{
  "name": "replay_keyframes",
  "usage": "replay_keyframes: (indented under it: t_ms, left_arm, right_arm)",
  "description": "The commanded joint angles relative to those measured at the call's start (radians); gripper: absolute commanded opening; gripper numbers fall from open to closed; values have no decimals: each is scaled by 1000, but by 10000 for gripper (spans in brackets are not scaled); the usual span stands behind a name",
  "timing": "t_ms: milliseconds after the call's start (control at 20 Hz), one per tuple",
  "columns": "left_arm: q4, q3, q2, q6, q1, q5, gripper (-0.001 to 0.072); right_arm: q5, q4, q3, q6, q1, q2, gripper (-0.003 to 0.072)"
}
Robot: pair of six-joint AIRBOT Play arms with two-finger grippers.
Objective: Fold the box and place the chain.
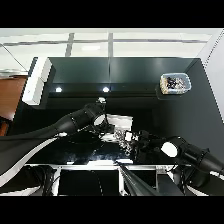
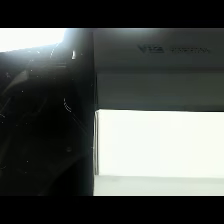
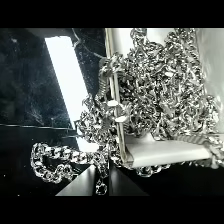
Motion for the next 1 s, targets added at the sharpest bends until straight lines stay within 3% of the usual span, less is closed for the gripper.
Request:
replay_keyframes:
  t_ms: [0,250,550,950]
  left_arm:
    - [0,0,0,0,0,-1,33]
    - [0,0,0,0,0,-2,33]
    - [0,0,0,0,0,-2,33]
    - [0,0,0,0,0,-1,33]
  right_arm:
    - [12,-9,6,2,0,0,81]
    - [26,-10,24,2,-7,0,73]
    - [154,-11,68,14,-131,33,73]
    - [280,-11,214,22,-194,110,73]
